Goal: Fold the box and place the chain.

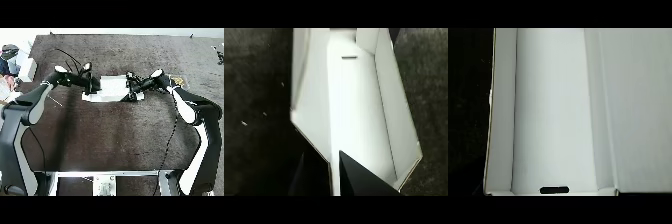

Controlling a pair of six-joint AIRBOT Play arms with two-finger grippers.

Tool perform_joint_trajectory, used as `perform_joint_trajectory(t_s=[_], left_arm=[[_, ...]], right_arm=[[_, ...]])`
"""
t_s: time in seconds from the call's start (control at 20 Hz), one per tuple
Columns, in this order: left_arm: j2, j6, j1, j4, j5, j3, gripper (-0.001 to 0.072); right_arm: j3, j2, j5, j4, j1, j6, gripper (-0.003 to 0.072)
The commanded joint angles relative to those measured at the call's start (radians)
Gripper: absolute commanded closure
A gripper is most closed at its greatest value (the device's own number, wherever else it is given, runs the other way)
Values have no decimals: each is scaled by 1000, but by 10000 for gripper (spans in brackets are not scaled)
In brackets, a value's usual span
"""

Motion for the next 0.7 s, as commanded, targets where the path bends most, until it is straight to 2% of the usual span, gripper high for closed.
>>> perform_joint_trajectory(t_s=[0.0, 0.2, 0.35, 0.4, 0.45, 0.65], left_arm=[[57, -28, 42, -8, -76, 6, 474], [82, -98, 51, -24, -178, 6, 475], [82, -150, 24, -18, -185, 3, 477], [82, -150, 11, -18, -181, 3, 542], [82, -149, -3, -17, -172, 3, 693], [81, -186, -49, 23, -74, 3, 696]], right_arm=[[1, -1, 1, 0, 0, 0, 279], [1, -1, 1, 0, 0, 0, 279], [1, -1, 0, 0, 0, 0, 279], [1, -1, 1, 0, 0, 0, 279], [1, -1, 1, 0, 0, 0, 279], [1, -1, 1, 0, 0, 0, 279]])
